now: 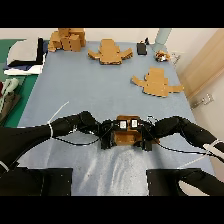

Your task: Fold the box.

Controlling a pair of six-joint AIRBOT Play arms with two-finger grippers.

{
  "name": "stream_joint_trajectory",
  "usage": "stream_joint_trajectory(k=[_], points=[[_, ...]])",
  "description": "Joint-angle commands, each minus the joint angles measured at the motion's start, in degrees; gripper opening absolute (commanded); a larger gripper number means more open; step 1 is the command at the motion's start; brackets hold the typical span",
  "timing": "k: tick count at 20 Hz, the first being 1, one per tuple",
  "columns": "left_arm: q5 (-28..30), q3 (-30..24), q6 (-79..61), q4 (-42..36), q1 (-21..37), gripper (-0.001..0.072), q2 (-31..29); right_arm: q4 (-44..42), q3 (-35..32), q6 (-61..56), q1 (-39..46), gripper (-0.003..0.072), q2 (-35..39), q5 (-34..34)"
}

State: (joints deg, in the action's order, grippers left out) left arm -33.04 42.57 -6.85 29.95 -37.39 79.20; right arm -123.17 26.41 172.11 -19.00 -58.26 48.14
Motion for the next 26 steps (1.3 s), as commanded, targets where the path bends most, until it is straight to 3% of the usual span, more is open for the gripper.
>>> stream_joint_trajectory(k=[1, 15, 17, 23, 26], points=[[0.0, 0.0, 0.0, 0.0, 0.0, 0.0535, 0.0, 0.0, 0.0, 0.0, 0.0, 0.0559, 0.0, 0.0], [0.0, 0.0, 0.0, 0.0, 0.0, 0.0535, 0.0, -0.4, 0.1, 0.0, 0.0, 0.0558, 0.0, 2.9], [0.0, 0.0, 0.0, 0.0, 0.0, 0.0535, 0.0, -0.4, 0.1, -0.3, 0.0, 0.0720, 0.2, 5.0], [0.0, 0.0, 0.0, 0.0, 0.0, 0.0535, 0.0, 6.5, 2.1, -10.8, 1.2, 0.0720, 4.1, 4.4], [0.0, 0.0, 0.0, 0.0, 0.0, 0.0534, 0.0, 14.5, 3.2, -24.8, 1.3, 0.0720, 8.4, 7.2]])
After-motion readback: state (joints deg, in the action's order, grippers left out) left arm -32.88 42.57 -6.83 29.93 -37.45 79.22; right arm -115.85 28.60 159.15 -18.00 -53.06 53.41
